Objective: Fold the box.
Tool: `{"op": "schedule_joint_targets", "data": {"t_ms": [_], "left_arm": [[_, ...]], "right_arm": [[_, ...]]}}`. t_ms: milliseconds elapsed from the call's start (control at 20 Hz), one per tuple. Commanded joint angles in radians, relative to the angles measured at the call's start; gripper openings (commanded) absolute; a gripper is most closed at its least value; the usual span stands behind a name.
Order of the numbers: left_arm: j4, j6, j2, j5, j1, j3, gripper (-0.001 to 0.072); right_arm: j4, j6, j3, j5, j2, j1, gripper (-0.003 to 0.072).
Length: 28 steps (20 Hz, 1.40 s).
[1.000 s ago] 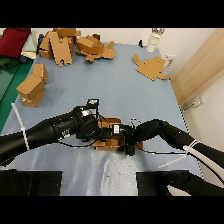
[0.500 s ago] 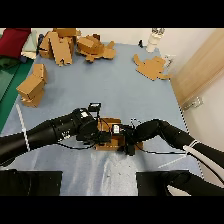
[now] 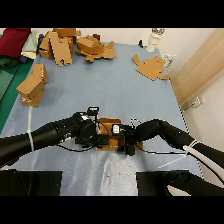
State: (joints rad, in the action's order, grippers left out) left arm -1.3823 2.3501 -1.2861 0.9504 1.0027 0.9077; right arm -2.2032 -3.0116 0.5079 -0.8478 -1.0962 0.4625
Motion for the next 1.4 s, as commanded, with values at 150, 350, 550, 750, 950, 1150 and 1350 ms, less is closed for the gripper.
{"op": "schedule_joint_targets", "data": {"t_ms": [150,350,550,750,950,1150,1350], "left_arm": [[0.021,0.023,-0.064,-0.040,-0.001,0.042,0.0344],[-0.005,0.049,-0.073,-0.027,0.000,0.055,0.0344],[-0.002,0.051,-0.095,-0.027,0.000,0.058,0.0265],[-0.001,0.047,-0.099,-0.040,0.001,0.058,0.0014],[0.010,0.047,-0.099,-0.053,0.002,0.058,0.0015],[0.035,0.048,-0.097,-0.051,0.002,0.059,0.0434],[0.051,0.047,-0.088,-0.049,0.000,0.061,0.0530]], "right_arm": [[0.000,0.000,0.000,0.000,0.000,0.001,0.0521],[0.000,0.000,0.000,0.000,0.000,0.001,0.0521],[0.000,0.000,0.000,0.000,0.000,0.000,0.0521],[0.000,0.000,0.000,0.000,0.000,0.001,0.0520],[0.000,0.000,0.000,0.000,0.000,0.000,0.0521],[0.000,0.000,0.000,0.000,0.000,0.000,0.0521],[0.000,0.000,0.000,0.000,0.000,0.000,0.0521]]}}
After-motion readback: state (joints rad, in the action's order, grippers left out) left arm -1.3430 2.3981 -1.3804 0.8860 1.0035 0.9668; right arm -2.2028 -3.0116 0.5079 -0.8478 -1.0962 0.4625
